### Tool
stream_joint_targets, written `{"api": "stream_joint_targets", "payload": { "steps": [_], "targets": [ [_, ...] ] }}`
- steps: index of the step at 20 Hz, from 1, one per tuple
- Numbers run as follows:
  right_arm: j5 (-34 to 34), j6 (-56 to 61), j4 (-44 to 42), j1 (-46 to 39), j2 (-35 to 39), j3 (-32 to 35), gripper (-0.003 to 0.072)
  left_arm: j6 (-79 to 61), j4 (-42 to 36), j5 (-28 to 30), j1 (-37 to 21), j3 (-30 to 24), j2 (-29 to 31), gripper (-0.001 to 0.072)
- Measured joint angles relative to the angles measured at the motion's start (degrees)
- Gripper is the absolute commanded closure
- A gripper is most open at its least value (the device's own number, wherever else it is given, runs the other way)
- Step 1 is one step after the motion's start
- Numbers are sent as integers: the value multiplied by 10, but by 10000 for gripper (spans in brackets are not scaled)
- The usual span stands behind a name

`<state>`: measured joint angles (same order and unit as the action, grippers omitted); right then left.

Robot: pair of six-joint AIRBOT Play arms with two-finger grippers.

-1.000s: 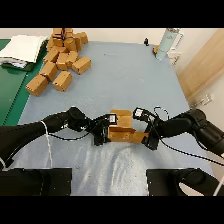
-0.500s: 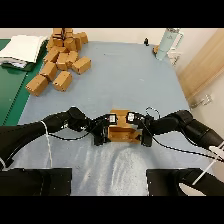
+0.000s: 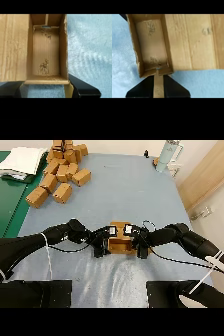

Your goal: Fold the box.

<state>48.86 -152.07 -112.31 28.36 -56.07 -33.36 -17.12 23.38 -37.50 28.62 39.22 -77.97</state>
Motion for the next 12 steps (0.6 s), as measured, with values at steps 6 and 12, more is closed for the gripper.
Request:
{"api": "stream_joint_targets", "payload": {
  "steps": [6, 12],
  "targets": [
    [-26, -12, -20, 27, -24, 0, 243, 0, 0, 0, 0, 0, 0, 191],
    [-45, -15, -21, 42, -37, 0, 89, 0, 1, -1, 0, 0, 0, 191]
  ]
}}
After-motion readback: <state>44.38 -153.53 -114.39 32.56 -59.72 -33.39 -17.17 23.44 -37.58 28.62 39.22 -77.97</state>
